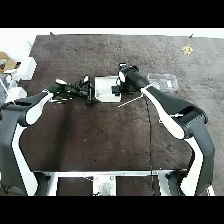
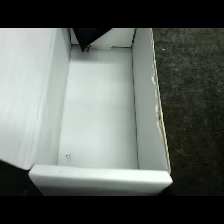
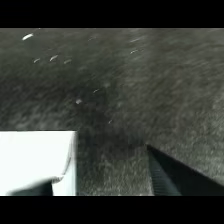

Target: Fold the box and place the chain.

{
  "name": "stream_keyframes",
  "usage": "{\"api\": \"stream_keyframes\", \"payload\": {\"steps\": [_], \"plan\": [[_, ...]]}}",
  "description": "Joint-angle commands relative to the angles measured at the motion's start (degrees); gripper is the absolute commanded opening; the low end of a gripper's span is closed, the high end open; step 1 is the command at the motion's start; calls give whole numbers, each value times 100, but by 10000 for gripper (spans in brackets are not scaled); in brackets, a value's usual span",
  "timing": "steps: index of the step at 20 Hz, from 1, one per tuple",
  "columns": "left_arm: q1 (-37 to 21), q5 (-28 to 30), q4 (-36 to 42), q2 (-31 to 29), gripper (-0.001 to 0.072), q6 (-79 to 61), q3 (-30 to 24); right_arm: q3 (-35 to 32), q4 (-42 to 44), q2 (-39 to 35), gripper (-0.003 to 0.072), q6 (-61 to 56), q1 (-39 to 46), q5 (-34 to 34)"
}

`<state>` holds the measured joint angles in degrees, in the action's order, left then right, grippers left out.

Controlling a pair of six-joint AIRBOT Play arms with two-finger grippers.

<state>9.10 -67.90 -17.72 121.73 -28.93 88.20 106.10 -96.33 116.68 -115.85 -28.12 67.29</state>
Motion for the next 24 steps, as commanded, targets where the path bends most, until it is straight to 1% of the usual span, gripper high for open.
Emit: {"api": "stream_keyframes", "payload": {"steps": [1,2,3,9,16,19,22,24], "plan": [[13,-4,-2,0,243,-4,0,9,249,-11,634,234,-13,-42],[13,-7,-2,0,243,-4,0,11,249,-11,622,260,-13,-44],[13,-7,-2,0,243,-4,0,11,251,-13,554,271,-13,-50],[13,-7,-2,0,243,-4,0,15,254,-87,558,339,-13,-90],[13,-4,-2,0,243,-4,0,15,243,-511,558,584,-7,-125],[13,-4,-2,0,243,-4,0,15,197,-796,558,1010,46,-127],[13,-4,-2,0,243,-4,0,17,-190,-1198,557,1622,186,-170],[13,-4,-2,0,243,-4,0,17,-354,-1478,555,2153,444,-168]]}}
